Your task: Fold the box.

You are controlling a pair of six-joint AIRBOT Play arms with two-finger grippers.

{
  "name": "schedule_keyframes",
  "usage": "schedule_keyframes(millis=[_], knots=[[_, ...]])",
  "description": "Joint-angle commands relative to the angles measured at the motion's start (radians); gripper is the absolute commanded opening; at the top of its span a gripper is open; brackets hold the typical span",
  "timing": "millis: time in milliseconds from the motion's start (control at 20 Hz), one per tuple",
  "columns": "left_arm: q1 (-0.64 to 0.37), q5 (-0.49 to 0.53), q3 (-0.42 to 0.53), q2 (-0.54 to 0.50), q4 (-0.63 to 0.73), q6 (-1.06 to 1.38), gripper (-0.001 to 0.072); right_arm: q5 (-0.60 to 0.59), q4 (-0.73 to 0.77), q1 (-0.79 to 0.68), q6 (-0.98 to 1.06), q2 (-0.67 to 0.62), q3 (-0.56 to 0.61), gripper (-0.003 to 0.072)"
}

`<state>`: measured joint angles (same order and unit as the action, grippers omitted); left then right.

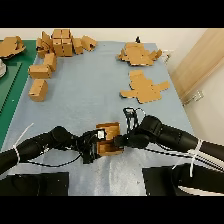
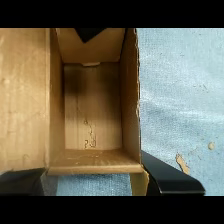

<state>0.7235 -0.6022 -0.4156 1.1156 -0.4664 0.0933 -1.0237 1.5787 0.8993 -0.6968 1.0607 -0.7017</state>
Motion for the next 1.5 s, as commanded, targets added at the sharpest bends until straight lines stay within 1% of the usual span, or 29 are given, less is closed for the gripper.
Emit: schedule_keyframes(millis=[0,200,300,450,600,700,850,900,1000,1050,1100,1150,1400,1450], knots=[[0.000,0.000,0.000,0.000,0.002,-0.001,0.0405,-0.033,-0.045,0.026,0.072,0.035,-0.025,0.0412],[0.000,0.000,0.000,0.000,0.002,-0.001,0.0405,-0.039,-0.045,0.026,0.072,0.102,-0.091,0.0413],[0.000,0.000,0.000,0.000,0.002,-0.001,0.0405,-0.077,-0.045,0.031,0.088,0.131,-0.118,0.0412],[0.000,0.000,0.000,0.000,0.002,0.000,0.0405,-0.105,-0.046,0.043,0.125,0.160,-0.125,0.0413],[0.000,0.000,0.000,0.000,0.002,0.000,0.0405,-0.106,-0.084,0.077,0.208,0.173,-0.125,0.0412],[0.000,0.000,0.000,0.000,0.002,-0.001,0.0405,-0.106,-0.106,0.088,0.219,0.181,-0.125,0.0410],[0.000,0.000,0.000,0.000,0.002,-0.001,0.0405,-0.095,-0.106,0.088,0.217,0.192,-0.125,0.0297],[0.000,0.000,0.000,0.000,0.002,-0.001,0.0405,-0.092,-0.103,0.088,0.217,0.195,-0.125,0.0282],[0.000,0.000,0.000,0.000,0.002,-0.001,0.0405,-0.092,-0.099,0.095,0.214,0.197,-0.125,0.0167],[0.000,0.000,0.000,0.000,0.002,0.000,0.0405,-0.092,-0.099,0.102,0.212,0.197,-0.126,0.0148],[0.000,0.000,0.000,0.000,0.002,-0.001,0.0405,-0.092,-0.099,0.113,0.206,0.197,-0.126,0.0051],[0.000,0.000,0.000,0.000,0.002,-0.001,0.0405,-0.091,-0.099,0.121,0.206,0.197,-0.126,0.0004],[0.000,0.000,0.000,0.000,0.002,-0.001,0.0405,-0.091,-0.110,0.145,0.200,0.197,-0.126,0.0010],[0.000,0.000,0.000,0.000,0.002,-0.001,0.0405,-0.091,-0.122,0.151,0.201,0.197,-0.126,0.0125]])
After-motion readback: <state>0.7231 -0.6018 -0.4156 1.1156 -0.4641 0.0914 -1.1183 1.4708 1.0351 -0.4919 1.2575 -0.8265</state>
